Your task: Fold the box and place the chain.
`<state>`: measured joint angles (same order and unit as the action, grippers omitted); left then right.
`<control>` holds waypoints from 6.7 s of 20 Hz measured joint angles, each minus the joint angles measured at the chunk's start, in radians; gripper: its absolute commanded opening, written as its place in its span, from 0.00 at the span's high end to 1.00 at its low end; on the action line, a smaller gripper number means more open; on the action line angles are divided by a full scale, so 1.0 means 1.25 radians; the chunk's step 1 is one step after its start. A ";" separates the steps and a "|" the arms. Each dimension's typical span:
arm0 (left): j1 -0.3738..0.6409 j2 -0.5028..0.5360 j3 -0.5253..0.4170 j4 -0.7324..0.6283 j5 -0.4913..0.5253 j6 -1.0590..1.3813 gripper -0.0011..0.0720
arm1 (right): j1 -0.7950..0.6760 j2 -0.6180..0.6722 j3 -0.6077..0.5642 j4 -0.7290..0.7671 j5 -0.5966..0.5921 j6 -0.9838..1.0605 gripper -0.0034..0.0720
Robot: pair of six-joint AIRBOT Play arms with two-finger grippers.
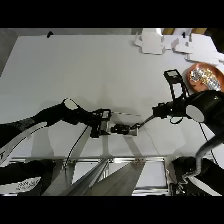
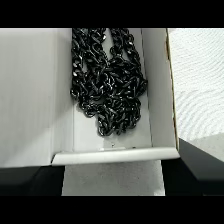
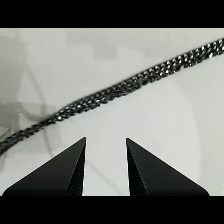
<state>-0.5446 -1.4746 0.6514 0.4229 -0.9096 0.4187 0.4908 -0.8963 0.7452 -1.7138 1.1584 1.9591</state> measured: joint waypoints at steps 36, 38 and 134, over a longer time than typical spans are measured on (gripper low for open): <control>0.000 0.000 0.000 0.000 0.000 0.000 0.61 | -0.029 -0.029 -0.051 0.044 -0.059 -0.062 0.92; 0.000 0.000 0.000 0.000 0.000 0.000 0.61 | -0.029 0.015 -0.052 0.042 -0.049 -0.063 0.83; 0.000 0.000 0.000 0.000 -0.003 0.000 0.61 | -0.056 -0.163 0.003 0.086 -0.086 -0.102 0.68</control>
<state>-0.5446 -1.4746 0.6514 0.4229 -0.9134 0.4187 0.4210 -1.1000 0.7494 -1.6062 1.0504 1.8313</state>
